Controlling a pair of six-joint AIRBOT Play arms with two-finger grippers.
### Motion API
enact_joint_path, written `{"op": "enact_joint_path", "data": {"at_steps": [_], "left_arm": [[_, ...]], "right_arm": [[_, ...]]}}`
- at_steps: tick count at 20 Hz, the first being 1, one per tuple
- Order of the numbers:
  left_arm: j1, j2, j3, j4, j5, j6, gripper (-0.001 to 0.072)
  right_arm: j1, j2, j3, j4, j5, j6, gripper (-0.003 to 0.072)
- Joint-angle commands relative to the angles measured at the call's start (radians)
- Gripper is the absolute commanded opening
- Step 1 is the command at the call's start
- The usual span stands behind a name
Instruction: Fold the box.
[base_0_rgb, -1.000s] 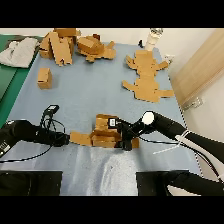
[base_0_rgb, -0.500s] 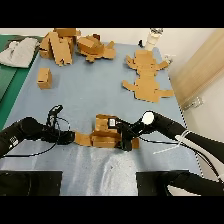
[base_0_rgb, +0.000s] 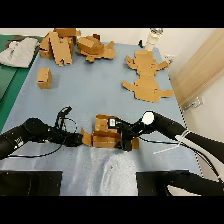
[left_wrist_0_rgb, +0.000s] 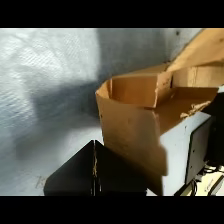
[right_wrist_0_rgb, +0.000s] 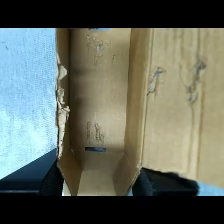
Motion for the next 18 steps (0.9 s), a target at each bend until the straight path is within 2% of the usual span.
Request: {"op": "enact_joint_path", "data": {"at_steps": [1,8,12,14,18], "left_arm": [[-0.061,0.0,-0.001,-0.056,0.045,0.011,0.0014],[-0.071,0.0,0.0,-0.163,0.122,0.01,0.0015],[-0.071,0.0,0.002,-0.167,0.153,-0.003,0.0015],[-0.079,0.001,0.013,-0.167,0.149,-0.085,0.0014],[-0.153,0.012,0.073,-0.141,0.201,-0.144,0.0014]], "right_arm": [[0.0,0.001,0.001,0.0,-0.003,0.0,0.0468],[0.0,0.001,0.001,0.0,-0.003,0.0,0.0468],[0.0,0.001,0.001,0.0,-0.002,0.0,0.0468],[0.0,0.001,0.001,0.0,-0.002,0.0,0.0468],[0.0,0.001,0.001,0.0,-0.002,0.0,0.0468]]}}
